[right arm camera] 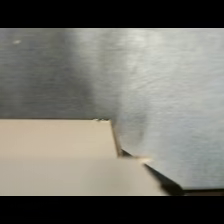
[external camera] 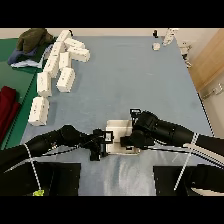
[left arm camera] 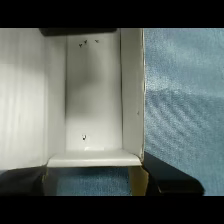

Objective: Fold the box.

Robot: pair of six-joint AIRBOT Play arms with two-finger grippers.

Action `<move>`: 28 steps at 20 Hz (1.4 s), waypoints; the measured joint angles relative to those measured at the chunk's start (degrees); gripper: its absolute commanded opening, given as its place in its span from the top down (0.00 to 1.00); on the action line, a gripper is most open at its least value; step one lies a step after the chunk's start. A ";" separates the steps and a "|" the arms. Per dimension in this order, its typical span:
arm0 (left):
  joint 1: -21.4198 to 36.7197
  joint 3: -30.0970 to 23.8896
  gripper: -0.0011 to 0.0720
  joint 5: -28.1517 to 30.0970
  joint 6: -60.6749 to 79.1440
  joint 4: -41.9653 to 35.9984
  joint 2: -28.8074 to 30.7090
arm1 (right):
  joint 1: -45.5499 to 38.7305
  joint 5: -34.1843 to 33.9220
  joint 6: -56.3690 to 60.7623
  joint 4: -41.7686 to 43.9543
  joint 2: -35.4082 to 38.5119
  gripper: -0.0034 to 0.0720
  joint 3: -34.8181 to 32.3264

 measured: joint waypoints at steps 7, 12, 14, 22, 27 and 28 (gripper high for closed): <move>0.00 0.00 0.34 0.00 0.00 0.00 0.00 | 0.00 -1.36 -0.87 -0.31 -0.09 0.40 1.05; 0.00 0.00 0.34 0.00 0.00 0.00 0.00 | -0.02 -2.43 -0.87 -0.72 1.31 0.40 1.18; 0.00 0.00 0.34 0.00 0.00 0.00 -0.02 | -0.13 -4.59 -0.85 -0.92 3.39 0.40 1.22; 0.00 -0.02 0.34 0.00 0.00 0.00 -0.02 | -5.68 -10.12 -1.88 -4.63 18.27 0.75 1.14; 0.00 0.00 0.34 0.00 0.00 0.00 0.00 | -20.92 -9.60 -12.31 -3.74 17.79 0.95 0.37; 0.00 0.00 0.34 0.00 0.00 0.00 0.00 | -24.30 -8.52 -15.45 -2.64 16.41 0.95 0.07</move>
